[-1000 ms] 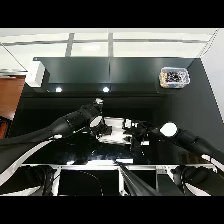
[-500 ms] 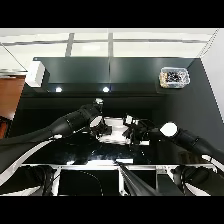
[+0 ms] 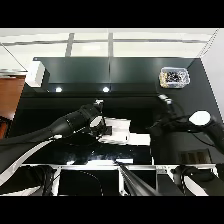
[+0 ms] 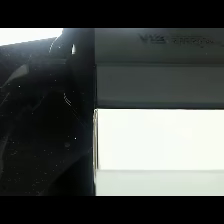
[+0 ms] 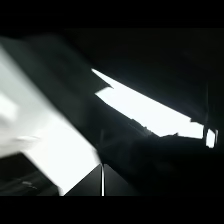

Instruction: Fold the box and place the chain.

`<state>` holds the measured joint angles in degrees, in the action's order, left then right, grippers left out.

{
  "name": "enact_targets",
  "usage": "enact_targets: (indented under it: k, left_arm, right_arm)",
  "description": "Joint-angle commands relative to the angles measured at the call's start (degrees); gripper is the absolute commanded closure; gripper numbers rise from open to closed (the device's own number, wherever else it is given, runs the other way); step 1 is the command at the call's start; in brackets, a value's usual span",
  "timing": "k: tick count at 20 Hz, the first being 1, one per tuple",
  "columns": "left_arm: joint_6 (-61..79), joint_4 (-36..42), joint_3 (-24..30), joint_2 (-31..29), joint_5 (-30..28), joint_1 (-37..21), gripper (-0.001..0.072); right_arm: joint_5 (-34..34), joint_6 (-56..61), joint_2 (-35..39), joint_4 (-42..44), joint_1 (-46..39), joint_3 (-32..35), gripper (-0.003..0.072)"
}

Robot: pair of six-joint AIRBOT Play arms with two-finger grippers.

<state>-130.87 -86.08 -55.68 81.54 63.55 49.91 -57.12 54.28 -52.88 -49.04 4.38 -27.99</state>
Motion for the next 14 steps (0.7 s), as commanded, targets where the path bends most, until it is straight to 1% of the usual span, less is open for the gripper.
enact_targets:
  k: [1,2,4,7,9,12,14]
  left_arm:
    - [-0.02,0.04,-0.07,0.04,0.0,0.02,0.0682]
    - [-0.04,0.04,-0.07,0.04,-0.02,0.02,0.0683]
    - [-0.04,0.04,-0.07,0.04,-0.02,0.02,0.0682]
    - [-0.04,0.04,-0.07,0.04,-0.02,0.02,0.0682]
    - [-0.04,0.04,-0.07,0.04,-0.07,0.0,0.0682]
    - [-0.04,0.04,-0.07,0.04,-0.04,0.02,0.0682]
    - [-0.04,0.02,-0.07,0.04,-0.04,0.0,0.0682]
  right_arm:
    - [-5.22,21.09,1.05,-9.53,-12.0,0.59,0.0674]
    - [-5.46,24.11,1.03,-9.53,-12.74,1.18,0.0674]
    - [-7.28,25.29,-0.24,-8.04,-12.57,2.86,0.0674]
    - [-9.79,23.3,-4.44,-1.11,-10.86,6.51,0.0674]
    - [-8.28,20.33,-6.95,4.15,-7.61,8.2,0.0674]
    - [-2.99,17.68,-9.7,12.24,-2.01,8.24,0.0674]
    - [-0.35,17.16,-10.58,15.28,1.03,8.24,0.0673]
